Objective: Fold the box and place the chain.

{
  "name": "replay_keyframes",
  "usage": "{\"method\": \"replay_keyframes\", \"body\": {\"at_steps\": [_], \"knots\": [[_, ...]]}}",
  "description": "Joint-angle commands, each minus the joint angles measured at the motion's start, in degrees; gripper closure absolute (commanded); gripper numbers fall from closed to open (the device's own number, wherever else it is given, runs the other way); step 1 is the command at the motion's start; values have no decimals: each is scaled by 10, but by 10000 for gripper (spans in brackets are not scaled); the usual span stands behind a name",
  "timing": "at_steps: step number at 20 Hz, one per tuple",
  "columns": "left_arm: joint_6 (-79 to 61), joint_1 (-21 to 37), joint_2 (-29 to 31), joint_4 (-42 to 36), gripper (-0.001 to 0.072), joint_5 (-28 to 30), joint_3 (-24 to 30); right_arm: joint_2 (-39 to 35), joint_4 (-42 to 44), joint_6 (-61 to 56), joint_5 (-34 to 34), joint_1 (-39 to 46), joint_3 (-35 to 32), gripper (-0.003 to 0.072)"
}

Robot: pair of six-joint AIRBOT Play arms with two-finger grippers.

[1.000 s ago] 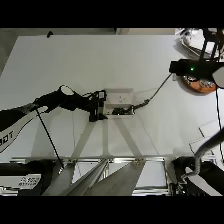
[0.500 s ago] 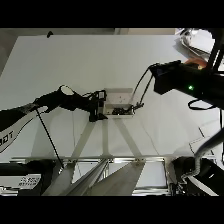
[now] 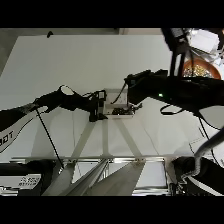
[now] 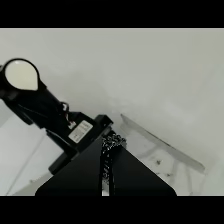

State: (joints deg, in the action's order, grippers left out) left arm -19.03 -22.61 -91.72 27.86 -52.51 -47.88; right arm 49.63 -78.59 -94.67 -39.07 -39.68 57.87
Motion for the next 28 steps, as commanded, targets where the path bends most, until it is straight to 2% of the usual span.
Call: {"method": "replay_keyframes", "body": {"at_steps": [1,8,9,11,12,14,15,16,17,22,25,26,28], "knots": [[0,0,0,0,528,0,0,58,2,1,-24,-4,1,674],[0,0,0,0,528,0,0,216,9,3,-74,-4,0,673],[0,0,0,0,528,0,0,231,9,3,-82,-4,0,651],[0,0,0,0,528,0,0,250,5,3,-101,-3,0,462],[0,0,0,0,528,0,0,253,0,4,-104,-3,0,444],[0,0,0,0,528,0,0,249,-5,5,-101,-2,2,443],[0,0,0,0,528,0,0,241,-1,17,-106,1,4,403],[0,0,0,0,528,0,0,227,3,40,-116,6,4,318],[0,0,0,0,528,0,0,207,5,62,-137,16,4,303],[0,0,0,0,528,0,0,100,3,255,-345,103,3,304],[0,0,0,0,528,0,0,82,43,457,-417,190,-15,305],[0,0,0,0,528,0,0,83,57,506,-403,220,-33,305],[0,0,0,0,528,0,0,83,58,578,-325,260,-78,304]]}}
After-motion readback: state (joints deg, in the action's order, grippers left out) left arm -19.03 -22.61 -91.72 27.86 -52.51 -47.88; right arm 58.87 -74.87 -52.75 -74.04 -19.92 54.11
